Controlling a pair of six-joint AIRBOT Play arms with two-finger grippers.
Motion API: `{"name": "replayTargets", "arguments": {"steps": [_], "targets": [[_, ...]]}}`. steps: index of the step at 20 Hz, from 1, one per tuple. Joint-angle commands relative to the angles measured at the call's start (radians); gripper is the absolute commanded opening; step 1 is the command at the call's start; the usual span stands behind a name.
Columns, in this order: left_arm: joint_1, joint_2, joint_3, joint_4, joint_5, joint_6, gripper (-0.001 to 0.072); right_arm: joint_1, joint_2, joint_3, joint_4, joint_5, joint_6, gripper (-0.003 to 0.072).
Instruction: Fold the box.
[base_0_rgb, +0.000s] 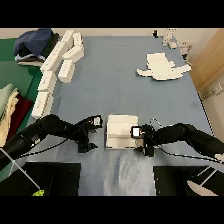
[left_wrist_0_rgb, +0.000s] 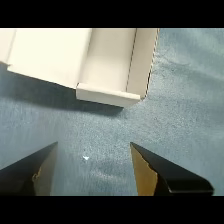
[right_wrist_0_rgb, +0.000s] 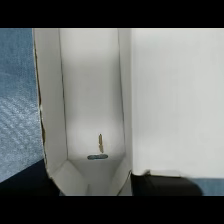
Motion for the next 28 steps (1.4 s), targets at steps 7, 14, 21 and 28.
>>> {"name": "replayTargets", "arguments": {"steps": [7, 14, 21, 28], "targets": [[-0.042, -0.122, -0.029, -0.241, 0.093, 0.359, 0.0697, 0.000, 0.000, -0.001, 0.001, 0.000, 0.000, 0.0523], [-0.125, -0.185, -0.029, -0.282, 0.196, 0.359, 0.0697, 0.000, 0.000, -0.001, 0.001, 0.000, 0.000, 0.0524], [-0.150, -0.243, -0.028, -0.335, 0.236, 0.353, 0.0697, 0.000, 0.000, -0.001, 0.000, 0.000, 0.000, 0.0523], [-0.155, -0.243, -0.029, -0.336, 0.253, 0.400, 0.0696, 0.000, 0.000, -0.001, 0.000, 0.000, 0.000, 0.0523]]}}
